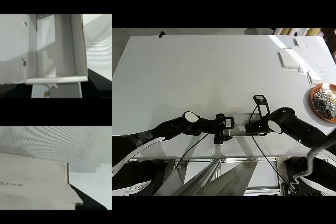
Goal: Fold the box and place the chain.
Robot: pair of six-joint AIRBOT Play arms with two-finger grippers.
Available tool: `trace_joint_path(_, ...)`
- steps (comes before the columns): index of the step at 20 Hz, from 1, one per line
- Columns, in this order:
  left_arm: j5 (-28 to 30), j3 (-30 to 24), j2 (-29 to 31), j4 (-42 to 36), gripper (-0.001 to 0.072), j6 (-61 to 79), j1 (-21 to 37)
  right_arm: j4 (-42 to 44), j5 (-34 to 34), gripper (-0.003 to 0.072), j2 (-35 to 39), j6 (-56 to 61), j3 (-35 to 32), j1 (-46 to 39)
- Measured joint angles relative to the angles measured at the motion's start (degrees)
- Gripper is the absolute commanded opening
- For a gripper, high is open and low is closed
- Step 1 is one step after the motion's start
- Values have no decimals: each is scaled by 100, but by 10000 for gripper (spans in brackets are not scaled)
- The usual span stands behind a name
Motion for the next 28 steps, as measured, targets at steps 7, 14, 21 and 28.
trace_joint_path(7, -15, 0, 2, 17, 273, 4, 0, -299, 129, 19, -107, 415, 52, 72)
trace_joint_path(14, -33, 2, 2, 46, 273, 42, -2, -308, 129, 257, -114, 365, 63, 87)
trace_joint_path(21, -57, 0, 0, 42, 273, 22, -7, -645, 295, 271, 90, 361, 98, 63)
trace_joint_path(28, -39, 0, 0, 33, 273, 11, -7, -671, 352, 225, -74, 365, 109, -31)
